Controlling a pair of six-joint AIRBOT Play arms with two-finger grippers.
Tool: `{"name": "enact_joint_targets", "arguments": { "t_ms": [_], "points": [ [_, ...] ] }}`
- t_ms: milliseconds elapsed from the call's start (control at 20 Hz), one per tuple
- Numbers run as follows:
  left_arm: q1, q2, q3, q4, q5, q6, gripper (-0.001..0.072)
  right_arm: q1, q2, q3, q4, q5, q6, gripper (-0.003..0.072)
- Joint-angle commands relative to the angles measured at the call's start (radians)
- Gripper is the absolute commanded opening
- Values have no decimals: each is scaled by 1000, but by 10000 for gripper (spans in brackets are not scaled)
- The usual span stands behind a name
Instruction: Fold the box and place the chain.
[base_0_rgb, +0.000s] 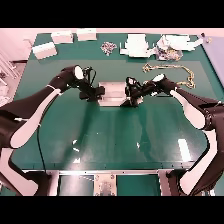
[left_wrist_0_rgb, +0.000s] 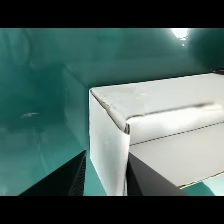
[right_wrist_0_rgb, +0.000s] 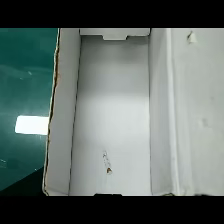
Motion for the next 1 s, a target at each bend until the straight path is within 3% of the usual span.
{"name": "enact_joint_targets", "arguments": {
  "t_ms": [0,350,950],
  "points": [
    [-34,-2,28,103,-10,-64,307,0,0,-1,0,1,0,507],
    [-57,-26,70,178,-51,-107,307,0,0,0,0,1,0,507],
    [-85,-157,268,266,-195,-121,307,0,0,-1,0,1,0,507]
  ]
}}
